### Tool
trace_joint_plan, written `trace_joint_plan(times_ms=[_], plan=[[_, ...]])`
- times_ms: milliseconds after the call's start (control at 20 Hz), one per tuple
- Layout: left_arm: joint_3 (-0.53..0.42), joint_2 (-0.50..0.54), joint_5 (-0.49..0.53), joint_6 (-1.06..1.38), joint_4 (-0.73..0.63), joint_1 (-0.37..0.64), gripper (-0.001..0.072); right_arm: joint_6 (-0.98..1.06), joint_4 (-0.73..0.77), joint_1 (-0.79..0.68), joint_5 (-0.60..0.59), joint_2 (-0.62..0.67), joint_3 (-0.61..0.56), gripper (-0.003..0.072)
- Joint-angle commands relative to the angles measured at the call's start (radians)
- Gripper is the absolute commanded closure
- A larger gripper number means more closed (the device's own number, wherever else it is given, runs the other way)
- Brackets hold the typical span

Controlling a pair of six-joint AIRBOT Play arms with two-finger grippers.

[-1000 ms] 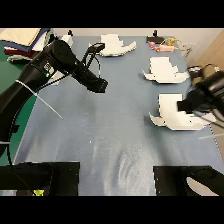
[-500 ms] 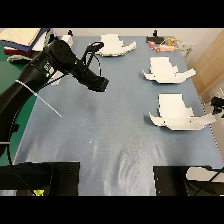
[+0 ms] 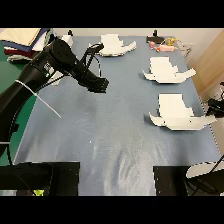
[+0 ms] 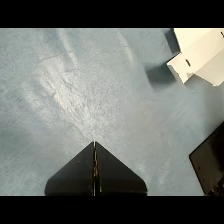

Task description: Fold the box.

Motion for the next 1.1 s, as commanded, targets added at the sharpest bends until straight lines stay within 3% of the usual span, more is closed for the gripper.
trace_joint_plan(times_ms=[0, 150, 300, 450, 750, 1050], plan=[[0.000, 0.000, -0.008, 0.000, -0.013, 0.000, 0.0696, -0.121, 0.137, -0.003, -0.095, -0.028, 0.010, 0.0433], [0.000, 0.001, -0.041, 0.012, -0.041, 0.000, 0.0696, -0.130, 0.264, 0.008, -0.169, -0.028, 0.010, 0.0682], [0.000, 0.001, -0.106, 0.029, -0.041, 0.002, 0.0698, -0.111, 0.407, 0.042, -0.191, -0.027, 0.008, 0.0683], [-0.029, 0.010, -0.169, 0.038, -0.066, 0.010, 0.0698, -0.103, 0.661, 0.116, -0.143, 0.016, -0.076, 0.0683], [-0.253, 0.167, -0.157, 0.088, -0.141, 0.124, 0.0698, -0.059, 0.663, 0.341, 0.047, 0.241, -0.342, 0.0684], [-0.521, 0.407, -0.156, 0.117, -0.141, 0.262, 0.0698, 0.076, 0.628, 0.500, 0.300, 0.637, -0.698, 0.0684]])
